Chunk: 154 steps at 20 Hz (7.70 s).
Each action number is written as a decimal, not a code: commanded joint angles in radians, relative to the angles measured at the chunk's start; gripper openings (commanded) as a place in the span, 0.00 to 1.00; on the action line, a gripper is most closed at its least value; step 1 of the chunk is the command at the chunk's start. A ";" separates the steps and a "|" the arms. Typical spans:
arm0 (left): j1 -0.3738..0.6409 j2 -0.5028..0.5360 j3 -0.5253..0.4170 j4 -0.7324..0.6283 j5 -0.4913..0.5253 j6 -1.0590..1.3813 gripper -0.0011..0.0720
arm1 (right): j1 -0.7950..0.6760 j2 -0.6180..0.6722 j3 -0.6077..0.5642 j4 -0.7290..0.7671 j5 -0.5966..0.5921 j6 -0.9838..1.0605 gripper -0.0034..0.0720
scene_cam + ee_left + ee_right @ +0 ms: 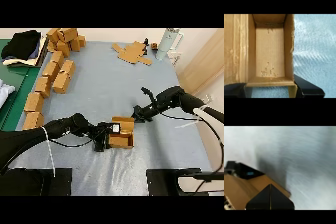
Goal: Fold the box.
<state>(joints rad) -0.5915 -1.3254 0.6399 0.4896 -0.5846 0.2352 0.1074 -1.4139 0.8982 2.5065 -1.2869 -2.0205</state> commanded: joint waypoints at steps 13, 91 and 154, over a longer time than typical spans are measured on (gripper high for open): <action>0.001 0.000 0.001 0.000 0.000 0.000 0.44 | 0.182 0.105 -0.085 0.047 -0.010 -0.407 0.05; 0.001 0.000 0.001 0.000 0.001 0.000 0.44 | 1.102 0.860 -0.509 -1.370 0.732 0.521 0.87; 0.001 0.000 0.001 0.000 0.001 0.000 0.44 | 1.067 0.676 -0.488 -1.531 0.767 0.437 0.31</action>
<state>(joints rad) -0.5915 -1.3254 0.6399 0.4900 -0.5831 0.2352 1.1728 -0.7414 0.4088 0.9745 -0.5140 -1.5833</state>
